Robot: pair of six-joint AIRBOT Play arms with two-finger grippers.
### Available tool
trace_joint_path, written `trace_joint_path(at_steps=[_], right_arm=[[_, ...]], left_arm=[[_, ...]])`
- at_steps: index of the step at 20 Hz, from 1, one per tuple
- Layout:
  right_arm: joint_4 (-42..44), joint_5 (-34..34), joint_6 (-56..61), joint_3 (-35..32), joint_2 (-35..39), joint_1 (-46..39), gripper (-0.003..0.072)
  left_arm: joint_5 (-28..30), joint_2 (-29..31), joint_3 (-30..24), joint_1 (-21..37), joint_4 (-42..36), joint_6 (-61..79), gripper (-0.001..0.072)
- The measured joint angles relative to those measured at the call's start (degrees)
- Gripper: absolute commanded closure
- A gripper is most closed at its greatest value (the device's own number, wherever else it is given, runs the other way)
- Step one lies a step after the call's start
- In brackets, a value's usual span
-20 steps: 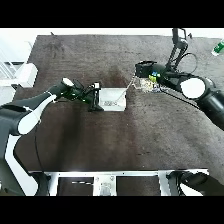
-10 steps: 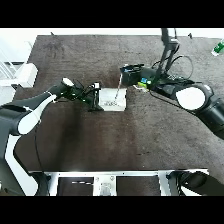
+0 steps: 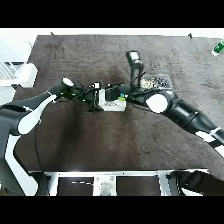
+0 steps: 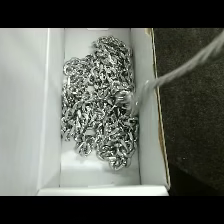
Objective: Fold the box and place the chain.
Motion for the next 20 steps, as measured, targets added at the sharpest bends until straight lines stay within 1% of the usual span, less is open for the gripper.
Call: trace_joint_path(at_steps=[2,5,12,15,17,20], right_arm=[[0.0,-0.2,0.4,-0.7,-1.1,0.8,0.0678],[-1.8,-1.3,0.7,-1.1,-0.5,0.6,0.0679],[-6.8,-1.9,1.0,-1.3,5.6,-7.7,0.0679],[-8.2,-0.9,1.0,-1.4,7.3,-9.7,0.0679],[-8.5,0.1,1.2,-1.5,7.8,-9.6,0.0679],[-8.5,0.7,2.2,-1.7,7.7,-7.2,0.0679]], left_arm=[[0.0,0.0,0.0,0.0,0.0,0.0,0.0183],[0.0,0.0,0.0,0.0,0.0,0.0,0.0183],[0.0,0.0,0.0,0.0,0.0,0.0,0.0182],[0.0,0.0,0.0,0.0,0.0,0.0,0.0182],[0.0,0.0,0.0,0.0,0.0,0.0,0.0183],[0.0,0.0,0.0,0.0,0.0,0.0,0.0183]])
